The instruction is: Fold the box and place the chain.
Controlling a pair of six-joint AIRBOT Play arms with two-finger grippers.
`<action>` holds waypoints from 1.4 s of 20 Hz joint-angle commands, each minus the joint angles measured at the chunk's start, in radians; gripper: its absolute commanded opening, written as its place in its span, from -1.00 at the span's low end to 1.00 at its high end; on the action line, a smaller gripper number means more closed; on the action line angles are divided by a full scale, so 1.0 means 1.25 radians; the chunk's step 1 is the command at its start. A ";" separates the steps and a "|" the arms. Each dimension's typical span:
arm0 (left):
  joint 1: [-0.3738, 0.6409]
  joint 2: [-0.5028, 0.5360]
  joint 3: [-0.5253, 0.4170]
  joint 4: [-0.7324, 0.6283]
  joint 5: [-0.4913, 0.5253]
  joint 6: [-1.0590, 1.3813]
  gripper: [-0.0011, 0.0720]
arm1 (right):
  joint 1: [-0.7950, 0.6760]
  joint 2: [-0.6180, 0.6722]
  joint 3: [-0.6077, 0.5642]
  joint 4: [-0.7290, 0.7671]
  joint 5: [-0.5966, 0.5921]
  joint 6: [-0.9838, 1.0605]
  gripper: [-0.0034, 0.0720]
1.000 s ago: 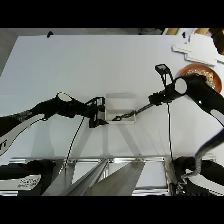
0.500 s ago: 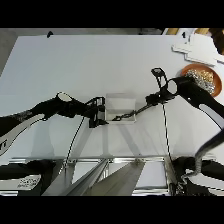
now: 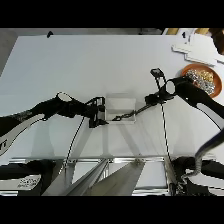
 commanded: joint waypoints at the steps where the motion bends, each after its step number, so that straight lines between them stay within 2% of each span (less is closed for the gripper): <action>1: 0.000 0.000 0.001 0.000 0.000 0.000 -0.56 | 0.000 -0.002 -0.001 -0.001 0.008 0.018 -0.19; 11: 0.000 0.000 0.001 0.000 0.000 0.000 -0.56 | 0.000 -0.041 0.000 -0.001 -0.031 0.020 -0.24; 12: 0.000 0.000 0.001 0.000 0.000 0.000 -0.56 | 0.000 -0.041 0.000 -0.001 -0.031 0.014 -0.48; 13: 0.000 0.000 0.001 0.000 0.000 0.000 -0.56 | 0.000 -0.041 0.000 0.000 -0.028 0.005 -0.88; 18: 0.000 0.000 0.001 0.000 0.000 0.000 -0.56 | 0.000 0.009 0.000 0.000 0.023 -0.038 -0.87; 24: 0.000 0.000 0.001 0.000 0.000 0.000 -0.56 | 0.067 0.200 0.000 0.007 0.118 -0.052 -0.87; 28: 0.000 0.000 0.001 0.000 0.000 0.000 -0.56 | 0.161 0.303 0.000 0.082 0.112 -0.052 -0.87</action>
